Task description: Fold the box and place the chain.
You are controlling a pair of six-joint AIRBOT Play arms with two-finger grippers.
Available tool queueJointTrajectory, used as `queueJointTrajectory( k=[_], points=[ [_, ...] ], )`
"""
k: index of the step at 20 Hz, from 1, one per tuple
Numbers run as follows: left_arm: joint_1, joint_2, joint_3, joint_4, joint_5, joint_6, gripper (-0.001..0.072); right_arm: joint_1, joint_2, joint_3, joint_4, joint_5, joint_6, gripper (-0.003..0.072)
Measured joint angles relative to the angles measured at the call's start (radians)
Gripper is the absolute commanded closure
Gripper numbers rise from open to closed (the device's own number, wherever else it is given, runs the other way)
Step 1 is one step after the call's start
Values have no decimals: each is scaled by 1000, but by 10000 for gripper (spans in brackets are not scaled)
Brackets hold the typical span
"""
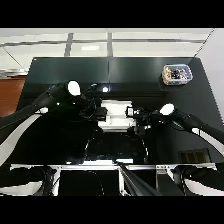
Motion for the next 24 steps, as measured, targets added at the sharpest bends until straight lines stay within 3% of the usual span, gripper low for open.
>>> queueJointTrajectory(
  k=[3,8,14,22,23,24],
  points=[
    [-19,0,5,32,3,-58,371,0,0,0,0,-1,0,458],
    [-60,-1,9,72,41,-133,372,0,0,0,0,-2,1,458],
    [-112,-21,14,224,48,-323,373,0,0,0,0,-3,1,458],
    [-196,-119,130,390,-36,-473,377,0,0,0,0,-3,1,458],
    [-203,-127,138,403,-44,-490,436,0,0,0,0,-3,1,458],
    [-206,-133,143,409,-51,-503,568,0,0,0,0,-3,1,458]
  ],
)
